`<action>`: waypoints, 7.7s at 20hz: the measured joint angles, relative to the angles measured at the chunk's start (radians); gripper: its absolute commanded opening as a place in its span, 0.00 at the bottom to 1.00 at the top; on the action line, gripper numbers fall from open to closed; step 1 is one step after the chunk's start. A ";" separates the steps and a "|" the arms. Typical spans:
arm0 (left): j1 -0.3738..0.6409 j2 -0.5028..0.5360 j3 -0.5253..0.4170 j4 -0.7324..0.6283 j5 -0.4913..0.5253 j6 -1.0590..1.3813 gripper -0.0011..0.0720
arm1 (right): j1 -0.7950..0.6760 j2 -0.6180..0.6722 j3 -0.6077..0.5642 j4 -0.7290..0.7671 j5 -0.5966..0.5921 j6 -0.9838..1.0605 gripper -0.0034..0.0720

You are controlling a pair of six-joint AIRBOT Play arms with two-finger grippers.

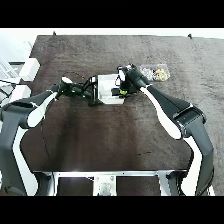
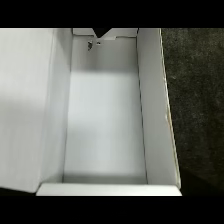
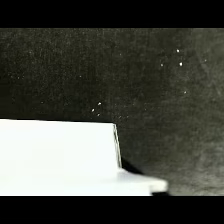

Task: Fold the box and place the chain.

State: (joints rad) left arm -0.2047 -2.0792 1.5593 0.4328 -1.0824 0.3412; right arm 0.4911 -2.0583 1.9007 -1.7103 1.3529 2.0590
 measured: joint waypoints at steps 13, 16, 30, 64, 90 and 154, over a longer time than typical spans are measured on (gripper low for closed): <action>0.001 0.000 0.000 0.002 -0.002 0.000 0.74 | -0.009 0.068 0.006 0.006 -0.027 0.008 0.66; 0.001 0.000 0.000 0.001 -0.001 0.000 0.74 | -0.009 0.094 0.007 0.008 -0.036 0.007 0.65; 0.001 0.000 0.000 0.001 0.000 0.000 0.74 | -0.018 0.251 0.008 -0.022 -0.075 -0.109 0.65; 0.001 0.000 0.000 0.001 0.001 0.000 0.74 | -0.460 0.029 0.048 0.395 -0.414 -0.577 0.06; 0.000 0.000 0.000 0.000 0.001 0.000 0.74 | -0.346 0.421 -0.144 0.243 -0.431 -0.628 0.55; 0.001 0.000 0.000 0.000 0.001 0.000 0.74 | -0.123 0.801 -0.100 0.285 -0.334 -0.644 0.06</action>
State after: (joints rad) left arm -0.2039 -2.0789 1.5593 0.4332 -1.0817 0.3412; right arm 0.3683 -1.2572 1.8004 -1.4250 1.0191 1.4155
